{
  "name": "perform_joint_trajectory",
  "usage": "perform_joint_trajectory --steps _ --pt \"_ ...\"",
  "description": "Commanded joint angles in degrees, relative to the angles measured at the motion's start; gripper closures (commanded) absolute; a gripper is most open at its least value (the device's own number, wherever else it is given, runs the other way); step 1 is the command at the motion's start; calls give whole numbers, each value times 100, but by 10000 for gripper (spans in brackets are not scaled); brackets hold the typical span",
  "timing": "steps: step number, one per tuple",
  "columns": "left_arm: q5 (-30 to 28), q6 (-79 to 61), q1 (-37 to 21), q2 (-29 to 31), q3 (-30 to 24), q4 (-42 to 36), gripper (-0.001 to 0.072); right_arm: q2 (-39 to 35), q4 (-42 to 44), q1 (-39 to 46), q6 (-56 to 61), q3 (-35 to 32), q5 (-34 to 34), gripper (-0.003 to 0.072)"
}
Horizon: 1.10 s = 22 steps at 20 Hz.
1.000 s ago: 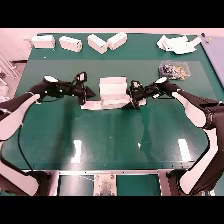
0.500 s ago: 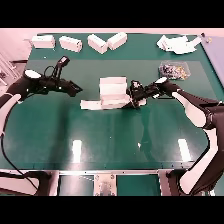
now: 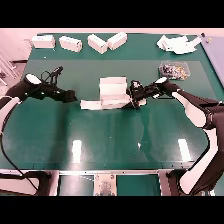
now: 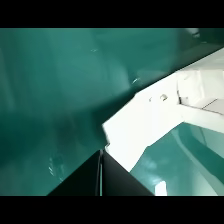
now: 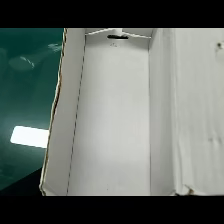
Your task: Fold the box and place the chain.
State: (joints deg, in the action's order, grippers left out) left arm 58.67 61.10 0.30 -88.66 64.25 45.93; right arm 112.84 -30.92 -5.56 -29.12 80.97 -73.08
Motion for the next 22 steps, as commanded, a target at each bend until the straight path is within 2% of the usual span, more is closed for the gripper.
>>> perform_joint_trajectory --steps 1,4,7,13,16,22 --pt "166 619 -4 -46 -109 278 694 0 0 0 0 -2 -2 123" --pt "-24 590 -4 -118 -177 118 695 0 2 0 0 -2 -2 124" --pt "83 111 66 -531 -177 -737 694 0 0 0 0 -2 -2 124" --pt "-251 -540 752 -848 -175 -1508 694 0 0 0 0 -2 -2 124" --pt "-337 -866 841 -800 4 -1641 694 0 0 0 0 -2 -2 123" --pt "-44 -839 918 -793 592 -1569 694 0 0 0 -2 -2 -4 124"
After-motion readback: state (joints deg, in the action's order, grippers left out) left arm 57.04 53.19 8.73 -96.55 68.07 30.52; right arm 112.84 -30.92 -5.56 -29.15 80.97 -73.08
